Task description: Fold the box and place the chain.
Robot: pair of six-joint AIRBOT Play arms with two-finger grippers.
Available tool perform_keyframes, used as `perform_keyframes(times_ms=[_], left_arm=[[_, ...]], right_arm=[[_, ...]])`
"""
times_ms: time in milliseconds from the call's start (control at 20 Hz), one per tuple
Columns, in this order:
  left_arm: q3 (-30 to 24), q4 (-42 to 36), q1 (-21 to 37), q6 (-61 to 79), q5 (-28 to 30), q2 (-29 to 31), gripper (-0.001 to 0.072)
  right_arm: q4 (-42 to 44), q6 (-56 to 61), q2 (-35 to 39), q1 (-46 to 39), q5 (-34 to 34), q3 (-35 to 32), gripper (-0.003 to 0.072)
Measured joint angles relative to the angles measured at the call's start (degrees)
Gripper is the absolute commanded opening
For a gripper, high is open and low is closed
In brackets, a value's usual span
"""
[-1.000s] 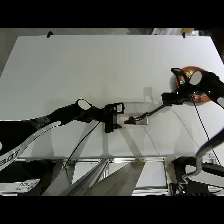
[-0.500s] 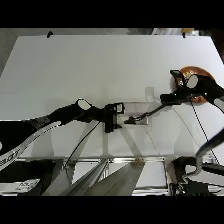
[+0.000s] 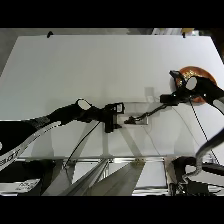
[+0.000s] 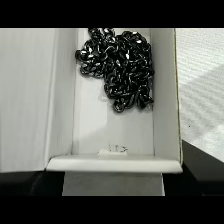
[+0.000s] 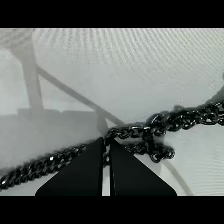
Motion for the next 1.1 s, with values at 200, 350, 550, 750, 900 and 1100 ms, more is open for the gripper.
perform_keyframes(times_ms=[200, 350, 550, 750, 900, 1100], left_arm=[[0.0, 0.0, 0.0, 0.0, 0.0, 0.0, 0.0277], [0.0, 0.0, 0.0, 0.0, 0.0, 0.0, 0.0277], [0.0, 0.0, 0.0, 0.0, 0.0, 0.0, 0.0277], [0.0, 0.0, 0.0, 0.0, 0.0, 0.0, 0.0277], [0.0, 0.0, 0.0, 0.0, 0.0, 0.0, 0.0277], [0.0, 0.0, 0.0, 0.0, 0.0, 0.0, 0.0277]], right_arm=[[0.0, -0.2, 4.0, 2.4, 1.6, 0.0, 0.0019], [0.1, -0.2, 9.6, 5.0, 5.0, 0.0, 0.0019], [2.6, -0.2, 18.5, 9.9, 10.4, 0.0, 0.0019], [9.8, -0.2, 26.3, 15.2, 12.9, 0.0, 0.0019], [15.1, -0.2, 29.7, 19.6, 13.0, 0.0, 0.0019], [19.8, -0.2, 31.3, 26.1, 10.6, -0.1, 0.0019]])
